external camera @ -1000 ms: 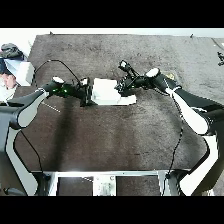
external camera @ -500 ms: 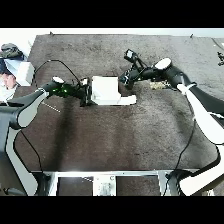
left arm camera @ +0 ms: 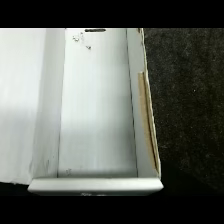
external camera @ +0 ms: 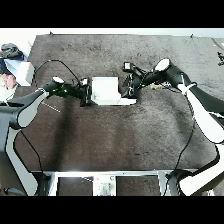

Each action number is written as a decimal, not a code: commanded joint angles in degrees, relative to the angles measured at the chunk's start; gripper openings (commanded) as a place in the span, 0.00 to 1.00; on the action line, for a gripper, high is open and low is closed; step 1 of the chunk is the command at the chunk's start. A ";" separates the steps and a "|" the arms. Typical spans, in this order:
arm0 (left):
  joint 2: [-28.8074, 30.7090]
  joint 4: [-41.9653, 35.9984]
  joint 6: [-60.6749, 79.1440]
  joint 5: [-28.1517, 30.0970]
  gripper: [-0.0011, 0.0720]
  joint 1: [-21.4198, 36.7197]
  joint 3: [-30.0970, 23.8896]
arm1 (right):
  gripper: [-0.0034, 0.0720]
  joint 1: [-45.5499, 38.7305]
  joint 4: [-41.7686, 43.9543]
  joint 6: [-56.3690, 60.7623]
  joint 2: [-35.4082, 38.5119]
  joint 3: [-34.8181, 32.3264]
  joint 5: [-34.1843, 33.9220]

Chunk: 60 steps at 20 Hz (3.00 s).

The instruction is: Fold the box and place the chain.

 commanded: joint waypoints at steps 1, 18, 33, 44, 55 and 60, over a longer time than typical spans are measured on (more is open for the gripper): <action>0.04 0.02 0.00 0.00 0.49 0.00 -0.02 | 0.98 0.66 -2.84 -3.39 -2.60 -0.02 1.20; 0.04 0.02 0.00 0.00 0.49 0.02 -0.02 | 0.33 5.86 -7.87 -3.54 -2.71 -0.02 -7.02; 0.04 0.02 0.00 0.00 0.49 0.00 -0.02 | 0.53 6.25 0.37 -5.40 -5.51 -0.02 -6.97; 0.04 0.02 0.00 0.00 0.49 0.02 -0.02 | 0.53 6.25 1.09 -7.91 -5.68 -0.02 -6.97; 0.04 0.02 -0.02 -0.02 0.49 0.00 -0.02 | 0.99 6.25 1.33 -8.31 -5.68 0.00 -6.99; 0.04 0.02 -0.02 -0.02 0.49 0.00 -0.02 | 0.57 6.12 -3.10 -3.82 -5.55 0.04 -6.97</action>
